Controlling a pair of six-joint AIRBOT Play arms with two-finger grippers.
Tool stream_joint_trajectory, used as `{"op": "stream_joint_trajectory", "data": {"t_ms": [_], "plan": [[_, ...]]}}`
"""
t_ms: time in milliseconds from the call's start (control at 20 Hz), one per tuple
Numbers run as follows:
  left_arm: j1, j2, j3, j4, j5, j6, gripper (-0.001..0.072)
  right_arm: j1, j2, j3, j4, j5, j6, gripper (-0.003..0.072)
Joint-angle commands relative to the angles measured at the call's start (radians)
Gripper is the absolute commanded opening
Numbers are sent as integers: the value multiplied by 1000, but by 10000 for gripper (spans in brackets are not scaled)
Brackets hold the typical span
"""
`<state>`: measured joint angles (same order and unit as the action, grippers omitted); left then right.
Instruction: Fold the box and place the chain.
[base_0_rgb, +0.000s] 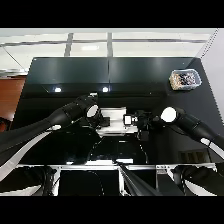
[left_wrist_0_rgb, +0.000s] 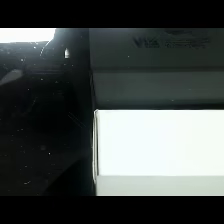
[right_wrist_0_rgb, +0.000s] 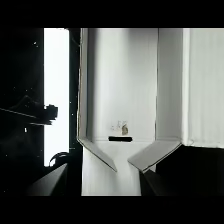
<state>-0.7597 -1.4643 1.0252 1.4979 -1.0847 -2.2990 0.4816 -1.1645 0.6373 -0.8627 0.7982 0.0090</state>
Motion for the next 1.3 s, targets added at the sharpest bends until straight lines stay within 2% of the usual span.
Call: {"op": "stream_joint_trajectory", "data": {"t_ms": [0,100,150,250,300,650,900,950,1000,1050,1100,1150,1200,1250], "plan": [[1,0,0,1,0,3,29,25,1,0,-24,-44,3,472],[1,0,0,1,1,3,29,39,-21,0,-18,-80,4,449],[1,0,0,1,2,3,29,42,-31,0,4,-87,2,274],[1,0,0,1,2,3,29,44,-38,0,66,-100,-2,247],[1,0,0,1,2,3,29,44,-38,0,90,-105,-2,176],[1,0,0,0,3,3,29,44,-85,0,261,-104,-10,176],[1,0,0,1,3,3,29,44,-110,0,272,-103,-9,180],[1,0,0,0,3,2,29,44,-112,0,289,-104,-9,345],[1,0,0,1,3,2,29,44,-112,0,294,-108,-9,413],[1,0,0,1,3,2,29,44,-112,0,291,-103,-9,162],[1,0,0,0,3,2,29,44,-112,0,289,-98,-9,73],[0,0,0,0,2,2,29,44,-112,0,290,-98,-8,199],[1,0,0,0,2,2,29,44,-111,0,287,-97,-6,266],[1,0,0,0,2,2,29,41,-108,0,273,-95,22,263]]}}
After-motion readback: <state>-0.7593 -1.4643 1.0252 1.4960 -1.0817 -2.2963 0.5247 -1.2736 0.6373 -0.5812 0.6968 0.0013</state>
